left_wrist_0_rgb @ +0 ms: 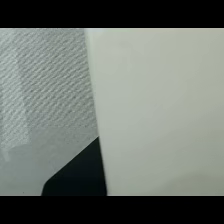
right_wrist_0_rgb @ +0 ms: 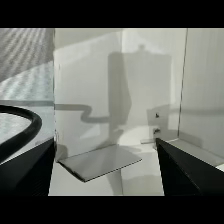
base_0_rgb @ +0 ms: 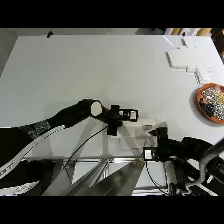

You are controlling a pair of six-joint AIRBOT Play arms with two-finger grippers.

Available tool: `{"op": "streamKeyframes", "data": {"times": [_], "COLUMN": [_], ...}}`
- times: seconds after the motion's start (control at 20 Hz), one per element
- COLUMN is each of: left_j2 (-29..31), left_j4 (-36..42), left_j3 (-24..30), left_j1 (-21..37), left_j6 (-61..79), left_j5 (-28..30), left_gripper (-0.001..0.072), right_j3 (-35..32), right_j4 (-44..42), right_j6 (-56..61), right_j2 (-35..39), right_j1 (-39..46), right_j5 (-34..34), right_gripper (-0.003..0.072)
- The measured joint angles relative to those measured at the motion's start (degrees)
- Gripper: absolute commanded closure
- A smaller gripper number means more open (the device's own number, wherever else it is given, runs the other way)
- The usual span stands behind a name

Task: Fold the box and place the chain.

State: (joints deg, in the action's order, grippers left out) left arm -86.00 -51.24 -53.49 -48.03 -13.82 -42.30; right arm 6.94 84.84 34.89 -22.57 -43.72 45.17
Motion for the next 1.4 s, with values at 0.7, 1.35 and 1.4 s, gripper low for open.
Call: {"op": "streamKeyframes", "data": {"times": [0.7,1.35,1.4], "left_j2": [0.0,0.0,0.0], "left_j4": [0.0,0.0,0.0], "left_j3": [0.0,0.0,0.0], "left_j1": [0.0,0.0,0.0], "left_j6": [0.1,0.1,0.0], "left_j5": [0.0,0.3,0.3], "left_gripper": [0.0700,0.0700,0.0700], "right_j3": [4.8,9.8,10.5], "right_j4": [-3.1,-27.5,-28.8], "right_j6": [-2.2,-30.6,-31.8], "right_j2": [-0.8,-13.4,-14.4], "right_j1": [11.2,31.0,31.7], "right_j5": [-0.5,1.7,1.8], "right_gripper": [0.0031,0.0017,0.0017]}}
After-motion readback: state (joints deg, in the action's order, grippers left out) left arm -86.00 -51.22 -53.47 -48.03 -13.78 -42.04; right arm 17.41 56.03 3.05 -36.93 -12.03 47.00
